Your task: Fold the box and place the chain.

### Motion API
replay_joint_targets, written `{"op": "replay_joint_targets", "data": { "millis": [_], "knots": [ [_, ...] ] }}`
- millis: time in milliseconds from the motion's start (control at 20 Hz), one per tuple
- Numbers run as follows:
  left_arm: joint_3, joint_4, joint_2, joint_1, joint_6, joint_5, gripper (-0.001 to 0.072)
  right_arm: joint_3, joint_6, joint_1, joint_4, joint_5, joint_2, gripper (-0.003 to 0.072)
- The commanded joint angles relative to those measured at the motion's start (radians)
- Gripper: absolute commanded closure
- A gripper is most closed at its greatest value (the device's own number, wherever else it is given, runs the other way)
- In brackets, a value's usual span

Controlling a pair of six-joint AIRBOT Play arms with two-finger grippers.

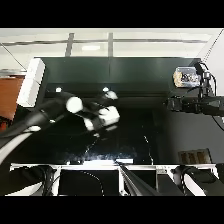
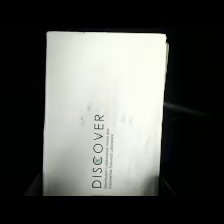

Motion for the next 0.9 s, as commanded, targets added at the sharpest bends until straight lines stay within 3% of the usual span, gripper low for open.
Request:
{"op": "replay_joint_targets", "data": {
  "millis": [0, 250, 400, 550, 650, 750, 850],
  "knots": [
    [-0.105, 0.191, 0.113, 0.325, -0.239, -0.116, 0.038, 0.0, 0.001, 0.0, 0.0, 0.0, 0.0, 0.0649],
    [-0.222, 0.192, 0.218, 0.896, -0.237, -0.126, 0.038, 0.0, 0.001, 0.0, 0.0, 0.0, 0.001, 0.0649],
    [-0.22, 0.184, 0.218, 1.136, -0.14, -0.085, 0.0379, 0.0, 0.001, 0.0, 0.001, 0.0, 0.001, 0.065],
    [-0.219, 0.134, 0.216, 1.249, -0.026, -0.021, 0.0379, 0.0, 0.001, 0.0, 0.01, 0.0, 0.0, 0.0649],
    [-0.219, 0.095, 0.205, 1.279, 0.038, 0.02, 0.038, 0.0, 0.001, 0.0, 0.011, -0.001, 0.0, 0.0649],
    [-0.219, -0.028, 0.185, 1.288, 0.136, 0.073, 0.0373, 0.0, 0.001, 0.0, 0.011, -0.001, 0.0, 0.0649],
    [-0.218, -0.148, 0.164, 1.282, 0.239, 0.113, 0.0222, 0.0, 0.001, 0.0, 0.011, -0.001, 0.0, 0.0649]
  ]
}}
